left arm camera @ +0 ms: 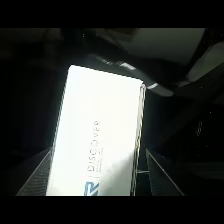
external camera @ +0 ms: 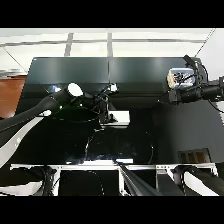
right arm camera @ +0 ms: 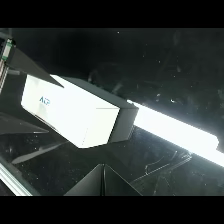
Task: Fold the box and place the chain.
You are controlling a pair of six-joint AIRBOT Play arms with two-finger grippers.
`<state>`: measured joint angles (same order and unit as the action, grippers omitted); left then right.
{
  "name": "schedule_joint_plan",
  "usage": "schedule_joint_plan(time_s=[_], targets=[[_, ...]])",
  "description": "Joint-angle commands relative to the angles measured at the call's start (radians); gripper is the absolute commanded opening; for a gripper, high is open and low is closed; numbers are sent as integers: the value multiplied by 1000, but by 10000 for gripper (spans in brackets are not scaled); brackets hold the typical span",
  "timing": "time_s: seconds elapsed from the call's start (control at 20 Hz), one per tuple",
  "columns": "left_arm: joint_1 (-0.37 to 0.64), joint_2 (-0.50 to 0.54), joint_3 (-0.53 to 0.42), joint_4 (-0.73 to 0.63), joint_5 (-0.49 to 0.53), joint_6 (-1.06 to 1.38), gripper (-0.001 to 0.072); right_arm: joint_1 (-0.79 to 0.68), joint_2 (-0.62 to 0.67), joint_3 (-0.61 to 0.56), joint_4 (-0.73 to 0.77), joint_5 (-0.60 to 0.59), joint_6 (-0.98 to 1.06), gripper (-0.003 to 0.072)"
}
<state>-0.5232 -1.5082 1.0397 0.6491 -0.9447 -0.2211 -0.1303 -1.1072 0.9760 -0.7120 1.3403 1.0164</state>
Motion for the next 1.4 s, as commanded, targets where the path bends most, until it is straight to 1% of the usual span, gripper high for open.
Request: schedule_joint_plan(time_s=[0.0, 0.2, 0.45, 0.65, 0.75, 0.85, 0.9, 0.95, 1.0, 1.05, 1.1, 1.2, 1.35], targets=[[-3, -2, 1, 19, -8, 0, 711, 0, 0, 1, 0, -1, 1, 9], [-30, -2, 5, 100, -11, -25, 710, 0, 0, 1, 0, -1, 1, 9], [-63, -2, 42, 217, -33, -94, 710, 0, 0, 1, 0, -1, 1, 9], [-89, -4, 63, 311, -32, -107, 710, 0, 0, 1, 0, -1, 1, 9], [-111, -22, 80, 356, -36, -155, 709, 0, 0, 1, 0, -1, 1, 9], [-126, -62, 112, 407, -72, -213, 702, 0, 0, 1, 1, -1, 2, 9], [-135, -80, 132, 428, -89, -243, 676, 0, 0, 1, 1, -1, 2, 8], [-139, -85, 146, 444, -88, -271, 625, 0, 0, 1, 1, -1, 2, 9], [-135, -84, 165, 453, -90, -296, 427, 0, 0, 1, 1, -2, 2, 9], [-121, -82, 190, 470, -90, -358, 306, 0, 0, 1, 0, -3, 1, 9], [-92, -78, 219, 480, -94, -422, 300, 0, 0, 1, 0, -5, 1, 9], [4, -76, 282, 510, -133, -512, 300, 0, 0, 1, 0, -13, 1, 9], [214, -76, 353, 565, -178, -666, 300, 0, 0, 1, 1, -25, 2, 9]])
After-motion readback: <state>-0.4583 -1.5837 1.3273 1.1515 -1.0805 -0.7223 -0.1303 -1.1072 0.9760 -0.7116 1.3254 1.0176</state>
